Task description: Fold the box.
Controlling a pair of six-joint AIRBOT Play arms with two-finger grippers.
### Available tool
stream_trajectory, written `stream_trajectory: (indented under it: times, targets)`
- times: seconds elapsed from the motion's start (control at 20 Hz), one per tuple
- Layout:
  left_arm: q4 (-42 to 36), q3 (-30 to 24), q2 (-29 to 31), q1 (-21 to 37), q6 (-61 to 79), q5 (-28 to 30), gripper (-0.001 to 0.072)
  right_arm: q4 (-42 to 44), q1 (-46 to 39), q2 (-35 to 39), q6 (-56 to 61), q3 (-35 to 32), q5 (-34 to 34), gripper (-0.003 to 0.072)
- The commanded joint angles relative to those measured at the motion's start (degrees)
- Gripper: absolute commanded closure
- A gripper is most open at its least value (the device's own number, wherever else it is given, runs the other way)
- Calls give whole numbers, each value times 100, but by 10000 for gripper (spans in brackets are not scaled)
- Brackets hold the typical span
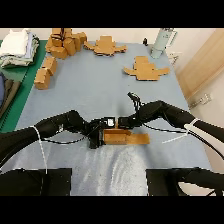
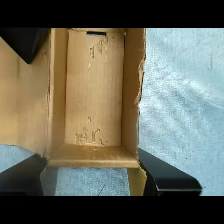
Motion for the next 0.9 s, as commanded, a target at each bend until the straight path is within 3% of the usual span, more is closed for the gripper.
stream_trajectory:
  times: [0.0, 0.2, 0.35, 0.5, 0.75, 0.8, 0.85]
  targets:
    - [-2, 0, -2, 4, -2, -4, 238, 7, 76, -94, -385, 20, 116, 684]
    - [-2, 0, -2, 7, 0, -2, 238, -50, 76, 308, -868, 223, 66, 684]
    - [-2, 0, -2, 7, 0, 0, 238, -651, 76, 1034, -870, 315, -46, 684]
    - [-2, 0, -2, 7, 0, 0, 238, -1423, 79, 1637, -728, 260, -1056, 685]
    - [-2, 0, -2, 7, -2, 0, 238, -1423, 380, 2881, -1517, -584, -2310, 683]
    - [-2, 0, -2, 7, 0, 0, 238, -1497, 457, 3104, -1871, -798, -2356, 633]
    - [-2, 0, -2, 7, 0, 0, 238, -1663, 514, 3239, -2194, -977, -2317, 409]
